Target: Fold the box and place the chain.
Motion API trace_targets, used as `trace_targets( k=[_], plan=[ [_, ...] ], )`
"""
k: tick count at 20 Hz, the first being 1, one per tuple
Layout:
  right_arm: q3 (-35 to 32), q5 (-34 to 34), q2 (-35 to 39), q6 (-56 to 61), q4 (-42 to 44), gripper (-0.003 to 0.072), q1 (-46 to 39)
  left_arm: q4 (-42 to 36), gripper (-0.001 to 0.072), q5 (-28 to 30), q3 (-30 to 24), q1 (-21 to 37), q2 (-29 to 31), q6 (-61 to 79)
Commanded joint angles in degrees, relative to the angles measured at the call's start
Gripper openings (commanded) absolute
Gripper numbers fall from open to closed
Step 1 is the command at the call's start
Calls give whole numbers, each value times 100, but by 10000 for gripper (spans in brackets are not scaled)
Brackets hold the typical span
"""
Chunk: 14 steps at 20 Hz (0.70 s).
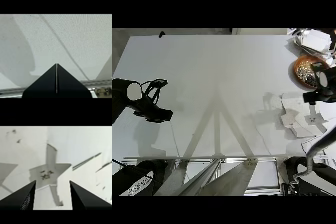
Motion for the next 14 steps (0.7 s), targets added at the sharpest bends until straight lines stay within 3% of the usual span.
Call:
trace_targets(
  k=[1,12,14],
  plan=[
    [48,-229,-39,-396,-501,468,-761,2,5,4,-2,7,4,0],
    [44,632,-632,-955,256,473,-850,2,5,2,-2,4,7,0],
    [44,522,-675,-1215,813,480,-850,2,5,2,-2,7,4,0]
  ],
)
